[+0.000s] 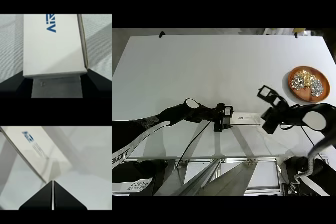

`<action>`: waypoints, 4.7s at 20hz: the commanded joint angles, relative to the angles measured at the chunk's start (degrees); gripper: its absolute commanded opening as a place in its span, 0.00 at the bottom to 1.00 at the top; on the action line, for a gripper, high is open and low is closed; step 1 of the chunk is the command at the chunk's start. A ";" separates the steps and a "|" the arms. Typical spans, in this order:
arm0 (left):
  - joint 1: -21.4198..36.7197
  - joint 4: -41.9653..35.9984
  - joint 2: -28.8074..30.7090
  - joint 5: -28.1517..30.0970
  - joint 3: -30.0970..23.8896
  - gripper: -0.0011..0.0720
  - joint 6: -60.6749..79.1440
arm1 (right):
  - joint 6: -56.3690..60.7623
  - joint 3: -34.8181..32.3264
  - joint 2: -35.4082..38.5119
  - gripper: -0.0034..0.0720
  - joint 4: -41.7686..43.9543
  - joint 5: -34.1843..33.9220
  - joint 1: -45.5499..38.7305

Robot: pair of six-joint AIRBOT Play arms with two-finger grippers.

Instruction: Fold the box and place the chain.

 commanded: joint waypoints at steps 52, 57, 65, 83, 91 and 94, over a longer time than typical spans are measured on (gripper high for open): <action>46.84 60.89 42.14 -19.28 -2.08 0.12 -92.30 | 16.06 -4.17 4.04 0.07 -2.93 21.75 -8.92; 50.56 61.02 42.14 -18.49 -7.52 0.02 -92.24 | 16.06 -4.17 4.04 0.07 -2.93 21.77 -8.92; 50.56 60.98 41.57 -13.29 -14.91 0.34 -92.24 | 16.06 -4.17 4.04 0.07 -2.93 21.77 -8.92; 48.11 61.31 44.00 -18.97 -15.69 0.96 -92.30 | 16.06 -4.17 4.02 0.07 -2.93 21.75 -8.92; 39.82 65.02 58.01 -22.36 -15.69 0.64 -92.30 | 16.06 -4.17 4.04 0.07 -2.93 21.77 -8.92; 37.57 64.98 60.22 -22.49 -15.69 0.63 -92.30 | 16.06 -4.17 4.04 0.07 -2.93 21.77 -8.92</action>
